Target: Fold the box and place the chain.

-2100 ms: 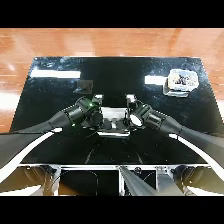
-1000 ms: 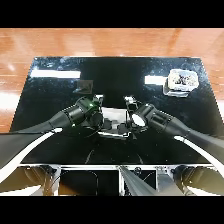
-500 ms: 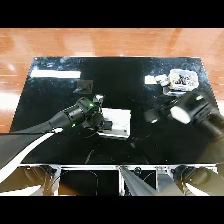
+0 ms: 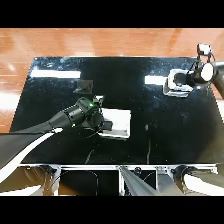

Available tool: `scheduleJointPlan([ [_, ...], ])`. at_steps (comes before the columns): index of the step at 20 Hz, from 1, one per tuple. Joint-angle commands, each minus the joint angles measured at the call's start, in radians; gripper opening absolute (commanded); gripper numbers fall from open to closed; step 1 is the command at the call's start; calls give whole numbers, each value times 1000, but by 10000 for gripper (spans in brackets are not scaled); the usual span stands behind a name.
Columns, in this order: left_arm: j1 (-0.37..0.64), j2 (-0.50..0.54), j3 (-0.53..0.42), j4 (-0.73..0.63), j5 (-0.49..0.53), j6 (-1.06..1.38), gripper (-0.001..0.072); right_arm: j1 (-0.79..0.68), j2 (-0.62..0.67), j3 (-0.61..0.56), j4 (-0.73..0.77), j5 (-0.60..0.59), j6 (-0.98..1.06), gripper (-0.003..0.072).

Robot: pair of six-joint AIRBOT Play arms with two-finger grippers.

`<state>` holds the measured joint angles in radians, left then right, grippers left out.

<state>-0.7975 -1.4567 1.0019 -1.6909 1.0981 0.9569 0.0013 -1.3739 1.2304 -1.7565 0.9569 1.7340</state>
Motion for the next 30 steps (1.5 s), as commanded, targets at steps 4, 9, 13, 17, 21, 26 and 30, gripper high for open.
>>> scheduleJointPlan([
  [4, 1, 0, 0, -1, -3, -21, 17, -101, -280, 266, 225, 21, -780, 565],
  [9, 2, 0, 0, 3, -3, -23, 17, -114, -357, 299, 219, 24, -896, 565],
  [13, 2, -5, 0, 3, -3, -23, 17, -120, -391, 302, 180, 3, -922, 565],
  [17, 2, -21, 0, 3, -4, -23, 17, -119, -393, 302, 178, -47, -950, 565],
  [21, 2, -23, 0, 2, -3, -25, 17, -118, -410, 302, 202, -93, -985, 565],
  [26, 2, -23, 0, 2, -3, -43, 17, -117, -442, 302, 269, -115, -1009, 564],
  [30, 2, -23, 2, 2, -2, -45, 17, -118, -447, 302, 272, -107, -1009, 560],
])
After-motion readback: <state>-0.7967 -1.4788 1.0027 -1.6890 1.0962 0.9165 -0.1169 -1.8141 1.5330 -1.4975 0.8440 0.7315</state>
